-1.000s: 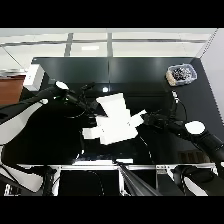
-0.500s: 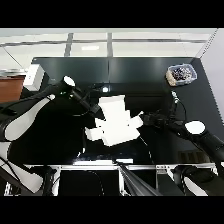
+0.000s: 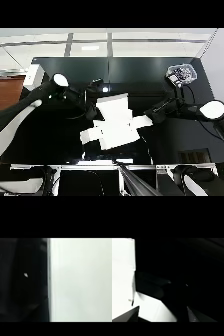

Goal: Fold the box and place the chain.

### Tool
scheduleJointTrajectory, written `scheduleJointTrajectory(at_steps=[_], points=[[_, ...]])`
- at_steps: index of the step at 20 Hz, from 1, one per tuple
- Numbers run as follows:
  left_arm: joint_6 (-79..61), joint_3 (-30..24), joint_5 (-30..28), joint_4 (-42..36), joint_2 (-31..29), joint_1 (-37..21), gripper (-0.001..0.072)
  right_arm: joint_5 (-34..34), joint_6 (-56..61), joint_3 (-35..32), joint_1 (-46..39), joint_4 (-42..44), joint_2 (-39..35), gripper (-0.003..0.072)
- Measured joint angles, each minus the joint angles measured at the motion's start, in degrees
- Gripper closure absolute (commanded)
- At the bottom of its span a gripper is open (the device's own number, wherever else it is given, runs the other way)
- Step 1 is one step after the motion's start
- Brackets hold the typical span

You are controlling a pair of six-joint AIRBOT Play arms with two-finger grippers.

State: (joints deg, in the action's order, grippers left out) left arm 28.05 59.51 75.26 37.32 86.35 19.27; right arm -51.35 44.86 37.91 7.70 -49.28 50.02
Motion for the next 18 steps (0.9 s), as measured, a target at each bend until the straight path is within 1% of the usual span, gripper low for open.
scheduleJointTrajectory(at_steps=[1,3,6,8,9,10,14,18], points=[[-5.8,-2.4,-3.5,-0.3,-2.1,0.5,0.0683,-1.3,-3.7,0.6,0.4,-1.4,0.1,0.0028],[-14.7,-5.7,-10.5,-0.7,-4.3,1.5,0.0682,-2.7,-11.7,1.0,2.0,-2.7,0.5,0.0028],[-22.8,-7.9,-19.5,-1.2,-4.2,2.7,0.0682,-3.0,-20.4,0.7,5.0,-3.8,1.9,0.0027],[-26.5,-8.1,-22.3,-1.3,-2.9,3.2,0.0682,-3.0,-23.4,0.3,6.9,-4.2,3.2,0.0027],[-27.6,-8.0,-23.4,-1.3,-2.1,3.3,0.0682,-3.1,-24.4,-0.1,7.7,-4.4,4.0,0.0026],[-28.5,-7.6,-23.8,-1.3,-1.3,3.4,0.0682,-3.1,-25.2,-0.4,8.4,-4.5,4.6,-0.003],[-31.3,-5.6,-23.7,-0.6,0.8,4.2,0.0682,-2.5,-27.2,-2.5,10.1,-4.7,6.8,-0.003],[-32.4,-4.3,-23.6,-0.1,2.0,4.7,0.0681,-2.5,-34.0,-4.8,10.6,-4.7,7.7,-0.0028]])
